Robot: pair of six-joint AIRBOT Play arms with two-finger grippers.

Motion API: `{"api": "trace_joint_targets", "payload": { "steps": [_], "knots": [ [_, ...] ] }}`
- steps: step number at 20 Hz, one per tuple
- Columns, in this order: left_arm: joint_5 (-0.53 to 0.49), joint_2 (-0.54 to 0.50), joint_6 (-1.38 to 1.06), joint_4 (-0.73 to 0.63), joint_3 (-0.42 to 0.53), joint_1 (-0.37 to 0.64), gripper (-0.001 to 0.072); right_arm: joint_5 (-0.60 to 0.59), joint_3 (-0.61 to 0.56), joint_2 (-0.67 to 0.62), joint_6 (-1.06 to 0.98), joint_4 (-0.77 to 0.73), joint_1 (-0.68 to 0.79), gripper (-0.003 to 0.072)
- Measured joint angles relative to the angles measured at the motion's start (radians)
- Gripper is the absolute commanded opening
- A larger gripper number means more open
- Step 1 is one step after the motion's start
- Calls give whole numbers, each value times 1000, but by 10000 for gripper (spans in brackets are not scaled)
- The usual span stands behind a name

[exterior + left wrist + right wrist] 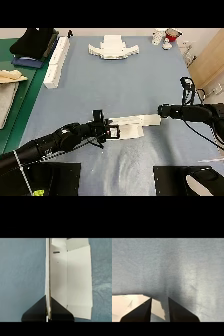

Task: Fold the box.

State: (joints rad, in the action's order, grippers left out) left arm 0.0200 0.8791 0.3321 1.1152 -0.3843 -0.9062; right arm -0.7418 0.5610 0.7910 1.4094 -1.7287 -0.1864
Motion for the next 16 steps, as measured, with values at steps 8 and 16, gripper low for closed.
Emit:
{"api": "trace_joint_targets", "payload": {
  "steps": [8, 16],
  "knots": [
    [235, 14, 47, 3, -88, 64, 10, 1, 0, 0, 0, -7, 0, 317],
    [742, 149, -85, -187, -380, 303, 10, 1, 0, 0, 0, -8, 0, 317]
  ]
}}
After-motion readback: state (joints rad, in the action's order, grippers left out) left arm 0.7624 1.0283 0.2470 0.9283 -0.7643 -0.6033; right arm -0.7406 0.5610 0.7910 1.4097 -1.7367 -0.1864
